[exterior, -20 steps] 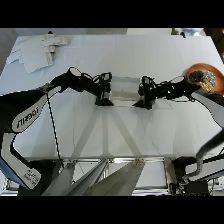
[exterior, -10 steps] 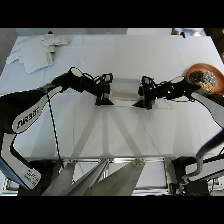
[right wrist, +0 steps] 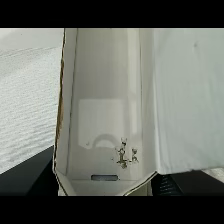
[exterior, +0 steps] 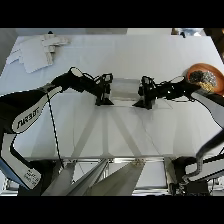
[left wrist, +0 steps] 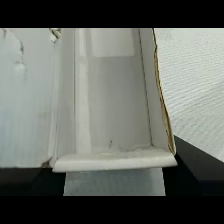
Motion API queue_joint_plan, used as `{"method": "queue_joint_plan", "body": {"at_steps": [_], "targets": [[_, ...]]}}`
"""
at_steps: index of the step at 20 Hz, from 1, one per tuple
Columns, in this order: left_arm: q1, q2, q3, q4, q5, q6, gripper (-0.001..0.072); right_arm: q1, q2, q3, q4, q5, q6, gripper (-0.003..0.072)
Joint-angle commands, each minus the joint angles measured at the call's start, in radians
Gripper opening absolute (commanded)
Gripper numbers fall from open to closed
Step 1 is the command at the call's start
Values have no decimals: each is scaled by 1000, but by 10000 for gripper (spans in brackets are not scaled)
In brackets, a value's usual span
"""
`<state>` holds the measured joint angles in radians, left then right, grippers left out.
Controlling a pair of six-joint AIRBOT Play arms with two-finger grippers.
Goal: Fold the box and place the chain.
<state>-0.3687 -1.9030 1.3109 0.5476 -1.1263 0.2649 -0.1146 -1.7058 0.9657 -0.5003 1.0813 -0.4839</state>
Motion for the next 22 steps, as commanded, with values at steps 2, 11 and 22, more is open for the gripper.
{"method": "queue_joint_plan", "body": {"at_steps": [2, 11, 22], "targets": [[-1, 0, 0, 1, 1, 0, 391, 0, 1, 0, 0, 0, 0, 507], [-1, 0, 0, 1, 1, 0, 392, 0, 1, 0, 1, 0, 0, 507], [-1, 0, 0, 1, 1, 0, 393, 0, 41, 0, -28, -25, 4, 706]]}}
